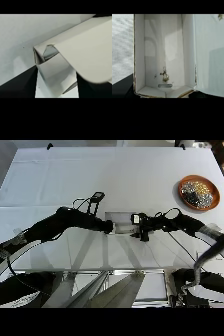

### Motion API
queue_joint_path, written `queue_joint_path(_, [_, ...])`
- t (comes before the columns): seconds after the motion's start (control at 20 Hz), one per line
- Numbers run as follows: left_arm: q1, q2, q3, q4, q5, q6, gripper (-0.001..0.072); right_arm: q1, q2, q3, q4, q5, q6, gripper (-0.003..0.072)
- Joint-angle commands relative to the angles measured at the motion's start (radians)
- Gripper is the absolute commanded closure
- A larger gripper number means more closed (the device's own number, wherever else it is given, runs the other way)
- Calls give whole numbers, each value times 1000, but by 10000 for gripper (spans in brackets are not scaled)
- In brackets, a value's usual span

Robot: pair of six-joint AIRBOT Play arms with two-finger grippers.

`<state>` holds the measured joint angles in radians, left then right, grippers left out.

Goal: Fold the box and place the chain.

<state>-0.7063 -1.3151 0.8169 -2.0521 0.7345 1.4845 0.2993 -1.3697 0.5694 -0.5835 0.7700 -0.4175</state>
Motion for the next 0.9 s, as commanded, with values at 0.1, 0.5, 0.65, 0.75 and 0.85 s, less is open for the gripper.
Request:
queue_joint_path(0.1, [-20,-43,69,101,69,-153,200,1,0,0,0,0,0,288])
queue_joint_path(0.5, [-68,-160,184,136,156,-270,202,1,0,-1,0,0,0,288])
queue_joint_path(0.65, [-75,-196,217,157,195,-315,217,1,0,0,0,0,0,288])
queue_joint_path(0.75, [-74,-204,226,180,204,-363,217,1,0,0,0,0,0,288])
queue_joint_path(0.85, [-74,-204,226,201,206,-393,219,1,0,0,0,0,0,288])
